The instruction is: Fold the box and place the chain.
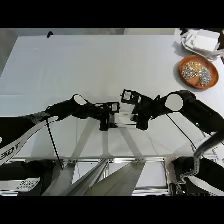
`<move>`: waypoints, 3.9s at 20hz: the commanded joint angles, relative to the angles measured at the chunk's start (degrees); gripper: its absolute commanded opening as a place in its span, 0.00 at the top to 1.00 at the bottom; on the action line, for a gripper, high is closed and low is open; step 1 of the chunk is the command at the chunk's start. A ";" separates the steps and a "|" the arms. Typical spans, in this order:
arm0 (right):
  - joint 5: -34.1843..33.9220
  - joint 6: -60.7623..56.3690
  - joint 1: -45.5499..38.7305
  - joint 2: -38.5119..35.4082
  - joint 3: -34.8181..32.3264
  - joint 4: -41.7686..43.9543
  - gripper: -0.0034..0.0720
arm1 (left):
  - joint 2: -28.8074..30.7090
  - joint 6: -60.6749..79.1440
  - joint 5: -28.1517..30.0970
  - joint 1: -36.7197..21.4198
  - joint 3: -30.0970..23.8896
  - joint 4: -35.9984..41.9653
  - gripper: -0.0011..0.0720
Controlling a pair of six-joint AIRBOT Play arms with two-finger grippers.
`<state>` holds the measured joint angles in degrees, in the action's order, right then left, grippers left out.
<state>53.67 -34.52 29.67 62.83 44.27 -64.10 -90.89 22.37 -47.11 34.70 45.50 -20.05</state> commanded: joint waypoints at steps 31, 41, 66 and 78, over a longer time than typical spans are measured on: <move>-6.10 0.09 2.05 -0.70 -5.03 -0.09 0.49 | 0.02 0.15 -0.26 0.04 0.04 -0.09 0.53; -9.51 0.15 2.03 -4.96 -5.01 0.96 0.34 | 0.02 0.15 -0.26 0.04 0.04 -0.09 0.53; -9.94 5.86 2.05 -4.79 -6.60 2.23 0.44 | 0.02 0.15 -0.24 0.02 0.04 -0.09 0.53; -12.44 4.35 2.03 -4.79 -6.60 -0.55 0.66 | 0.02 0.15 -0.26 0.04 0.04 -0.11 0.53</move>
<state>42.98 -29.95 31.75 58.00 37.63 -64.20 -90.89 22.33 -46.81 34.70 45.52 -19.92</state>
